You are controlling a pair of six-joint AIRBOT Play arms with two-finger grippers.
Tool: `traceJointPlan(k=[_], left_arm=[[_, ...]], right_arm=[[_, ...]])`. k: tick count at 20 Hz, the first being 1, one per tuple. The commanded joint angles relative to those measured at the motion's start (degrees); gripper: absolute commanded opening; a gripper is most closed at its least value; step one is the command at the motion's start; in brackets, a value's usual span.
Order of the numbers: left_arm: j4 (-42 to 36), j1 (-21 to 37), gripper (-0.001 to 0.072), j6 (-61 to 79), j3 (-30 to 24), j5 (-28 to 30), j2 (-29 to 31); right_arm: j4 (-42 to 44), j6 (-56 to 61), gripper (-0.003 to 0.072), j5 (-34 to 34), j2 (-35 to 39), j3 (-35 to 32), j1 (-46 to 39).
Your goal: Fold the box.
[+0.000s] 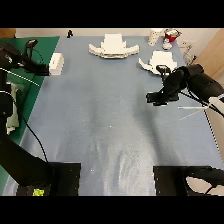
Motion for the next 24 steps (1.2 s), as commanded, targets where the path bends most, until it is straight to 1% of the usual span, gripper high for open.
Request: traceJointPlan(k=[1,2,3,4,5,7,9,11,12,14,16,17,21,24], left_arm=[[-2.27,-1.07,0.0006,-4.00,-0.04,-11.15,5.22],[-2.29,-2.16,0.0006,-4.85,-0.92,-12.17,7.21],[-2.27,-3.54,0.0005,-5.14,-2.93,-12.35,9.66],[-2.25,-5.29,0.0006,-5.14,-6.03,-11.72,12.68],[-2.19,-7.43,0.0006,-5.29,-10.40,-9.97,16.52],[-1.36,-11.78,0.0006,-7.23,-21.38,-3.74,25.16],[-1.33,-15.85,0.0006,-9.66,-33.48,2.45,34.14],[-1.36,-20.04,0.0006,-11.21,-44.87,6.91,42.10],[-1.36,-22.27,0.0007,-12.13,-50.01,8.98,45.46],[-1.38,-26.21,0.0009,-14.56,-57.77,12.87,50.07],[-1.40,-28.96,0.0012,-15.15,-62.05,15.17,51.36],[-1.40,-29.62,0.0012,-15.56,-62.95,15.08,51.32],[-3.28,-29.92,0.0013,-15.61,-63.34,14.53,51.28],[-3.28,-29.92,0.0013,-15.61,-63.34,14.53,51.28]], right_arm=[[0.02,0.02,0.0017,0.00,-0.02,0.04,0.00],[0.00,0.00,0.0017,0.00,-0.02,0.04,0.00],[0.00,0.00,0.0017,0.00,-0.02,0.04,0.00],[0.00,0.00,0.0017,0.00,-0.02,0.04,0.00],[0.00,0.02,0.0017,0.00,-0.02,0.04,0.00],[0.00,0.02,0.0017,0.00,-0.02,0.04,0.00],[0.00,0.00,0.0017,0.00,-0.02,0.04,-0.02],[0.00,0.00,0.0017,0.00,-0.02,0.04,0.00],[0.00,0.00,0.0017,0.00,-0.02,0.04,0.00],[0.00,0.02,0.0017,0.00,-0.02,0.04,-0.02],[0.00,0.02,0.0017,0.00,-0.02,0.04,0.00],[0.00,0.02,0.0017,0.00,-0.02,0.04,0.00],[0.00,0.02,0.0017,0.00,-0.02,0.04,-0.02],[0.00,0.02,0.0017,0.00,-0.02,0.04,-0.02]])
